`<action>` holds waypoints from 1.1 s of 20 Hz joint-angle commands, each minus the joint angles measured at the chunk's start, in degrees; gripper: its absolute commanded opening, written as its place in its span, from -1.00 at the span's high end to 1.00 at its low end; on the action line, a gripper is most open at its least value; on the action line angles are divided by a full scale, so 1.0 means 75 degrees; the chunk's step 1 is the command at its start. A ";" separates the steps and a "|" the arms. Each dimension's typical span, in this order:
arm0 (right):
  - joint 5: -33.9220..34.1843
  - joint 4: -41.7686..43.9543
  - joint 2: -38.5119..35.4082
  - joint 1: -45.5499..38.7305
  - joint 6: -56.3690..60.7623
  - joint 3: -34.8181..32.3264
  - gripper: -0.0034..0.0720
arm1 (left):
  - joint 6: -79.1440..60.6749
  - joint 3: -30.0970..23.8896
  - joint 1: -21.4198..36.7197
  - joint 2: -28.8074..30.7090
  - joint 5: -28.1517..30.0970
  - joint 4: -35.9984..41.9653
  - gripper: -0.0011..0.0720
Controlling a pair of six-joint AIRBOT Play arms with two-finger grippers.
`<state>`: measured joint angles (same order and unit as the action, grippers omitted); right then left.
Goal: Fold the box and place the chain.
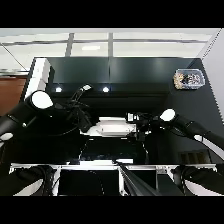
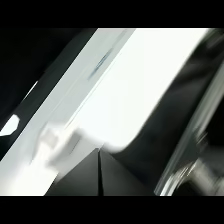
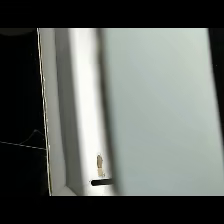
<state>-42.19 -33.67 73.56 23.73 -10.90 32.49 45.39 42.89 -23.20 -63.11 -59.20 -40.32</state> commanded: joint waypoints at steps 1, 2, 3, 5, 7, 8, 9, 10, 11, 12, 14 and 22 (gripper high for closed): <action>-0.0003 0.0006 0.0006 0.0003 0.0003 0.0003 -0.13 | -0.1836 -0.0699 -0.0239 -0.0242 0.2404 0.3829 0.90; -0.0003 0.0006 0.0006 0.0003 0.0003 0.0003 -0.12 | -0.1996 -0.0597 -0.0233 -0.0478 0.2439 0.3824 0.90; 0.0000 0.0009 0.0006 0.0003 0.0003 0.0003 -0.13 | -0.2078 -0.0478 -0.0221 -0.0667 0.2471 0.3719 0.91; 0.0000 0.0012 0.0006 0.0003 0.0003 0.0003 -0.13 | -0.1973 -0.0154 -0.0230 -0.1023 0.2667 0.2515 0.91; 0.0000 0.0009 0.0006 0.0003 0.0003 0.0003 -0.13 | -0.1215 0.0187 -0.0230 -0.1428 0.2544 0.0997 0.91; 0.0000 0.0009 0.0006 0.0003 0.0003 0.0003 -0.12 | -0.0845 0.0385 -0.0233 -0.1661 0.2259 0.0414 0.91; 0.0000 0.0012 0.0006 0.0003 0.0003 0.0003 -0.12 | -0.0638 0.0618 -0.0248 -0.1944 0.1807 0.0015 0.91; 0.0000 0.0009 0.0006 0.0003 0.0003 0.0003 -0.13 | -0.0603 0.0816 -0.0300 -0.2192 0.1440 -0.0254 0.91; 0.0000 0.0009 0.0006 0.0003 0.0003 0.0003 -0.12 | -0.0586 0.1003 -0.0396 -0.2425 0.1180 -0.0472 0.91; 0.0000 0.0009 0.0006 0.0003 0.0003 0.0003 -0.12 | -0.0586 0.1128 -0.0490 -0.2588 0.1148 -0.0589 0.91; 0.0000 0.0009 0.0006 0.0003 0.0003 0.0003 -0.12 | -0.0589 0.1335 -0.0656 -0.2850 0.1341 -0.0545 0.91; 0.0003 0.0020 0.0006 0.0000 0.0003 0.0003 -0.13 | 0.0726 0.2124 -0.0315 -0.1772 0.1029 -0.1935 0.91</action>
<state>-42.22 -33.58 73.56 23.73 -10.90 32.49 44.86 57.45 -26.70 -81.08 -51.70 -48.12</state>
